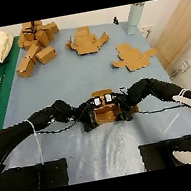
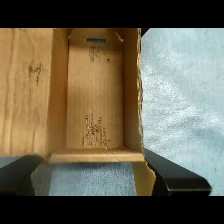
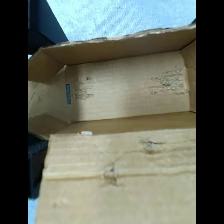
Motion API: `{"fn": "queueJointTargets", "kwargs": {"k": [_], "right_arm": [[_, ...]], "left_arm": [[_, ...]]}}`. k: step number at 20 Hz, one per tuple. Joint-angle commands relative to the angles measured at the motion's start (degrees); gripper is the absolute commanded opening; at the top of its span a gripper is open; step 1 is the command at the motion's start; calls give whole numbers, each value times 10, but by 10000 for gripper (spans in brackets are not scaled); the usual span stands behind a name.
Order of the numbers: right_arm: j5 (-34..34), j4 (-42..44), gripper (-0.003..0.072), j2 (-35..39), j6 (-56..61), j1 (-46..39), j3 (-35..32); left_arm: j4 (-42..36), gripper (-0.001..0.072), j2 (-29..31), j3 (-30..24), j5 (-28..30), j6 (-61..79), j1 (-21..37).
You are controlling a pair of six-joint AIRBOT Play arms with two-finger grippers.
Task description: Fold the box.
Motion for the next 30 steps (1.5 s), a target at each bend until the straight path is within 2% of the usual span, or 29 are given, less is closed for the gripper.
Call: {"fn": "queueJointTargets", "kwargs": {"k": [1, 10, 11, 12, 30], "right_arm": [[0, 0, 598, 0, 0, 0, 0], [0, 0, 598, 0, 0, 0, 0], [0, 0, 598, 0, 0, 0, 0], [0, 0, 598, 0, 0, 0, 0], [0, 0, 598, 0, 0, 0, 0]], "left_arm": [[35, 708, -7, 8, 6, -35, -12], [36, 691, -8, 8, 4, -38, -13], [42, 583, -8, 8, 0, -39, -13], [50, 531, -8, 8, -1, -47, -13], [54, 530, -8, 8, 2, -50, -12]]}}
